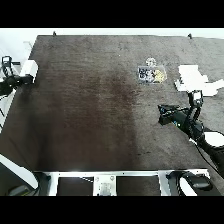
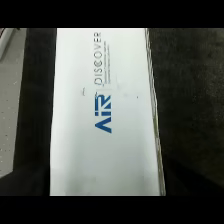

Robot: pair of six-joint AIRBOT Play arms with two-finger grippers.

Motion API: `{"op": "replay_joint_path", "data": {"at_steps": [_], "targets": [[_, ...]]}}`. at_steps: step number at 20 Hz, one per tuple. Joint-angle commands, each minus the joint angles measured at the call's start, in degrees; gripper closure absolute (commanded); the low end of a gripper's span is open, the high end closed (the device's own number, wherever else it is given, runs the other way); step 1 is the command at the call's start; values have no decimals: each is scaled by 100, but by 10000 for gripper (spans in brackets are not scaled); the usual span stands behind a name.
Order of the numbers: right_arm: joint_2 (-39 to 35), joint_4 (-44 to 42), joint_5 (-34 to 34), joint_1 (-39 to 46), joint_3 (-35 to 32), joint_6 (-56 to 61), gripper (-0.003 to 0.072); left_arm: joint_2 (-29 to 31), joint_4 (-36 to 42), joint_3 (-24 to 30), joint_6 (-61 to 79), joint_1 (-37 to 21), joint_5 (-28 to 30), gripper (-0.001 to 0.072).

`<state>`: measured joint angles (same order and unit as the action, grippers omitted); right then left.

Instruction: Fold the box and place the chain.

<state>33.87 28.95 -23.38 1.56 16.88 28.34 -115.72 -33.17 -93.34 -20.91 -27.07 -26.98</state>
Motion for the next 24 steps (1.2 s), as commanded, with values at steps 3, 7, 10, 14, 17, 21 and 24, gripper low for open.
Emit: {"op": "replay_joint_path", "data": {"at_steps": [3, 7, 10, 14, 17, 21, 24], "targets": [[2, -2, 79, -4, 0, -2, 499, 640, -461, -24, -2, 0, -260, -6], [0, 0, 243, -4, 13, -2, 669, 1578, -396, -52, 87, 0, -1823, 680], [2, -2, 319, -4, 13, -2, 669, 2192, 581, -7, 428, 2, -2863, 695], [0, -2, 326, -4, 13, 0, 669, 3484, 2044, 944, 1628, 2, -2994, 697], [0, -4, 326, -4, 11, 2, 670, 4817, 2715, 2677, 2461, 2, -2568, 697], [-4, -2, 326, -4, 11, 0, 669, 6714, 4782, 5619, 4850, 81, -1322, 697], [-4, 0, 236, -4, -4, -2, 670, 7622, 5998, 7167, 5541, 92, -1405, 697]]}}
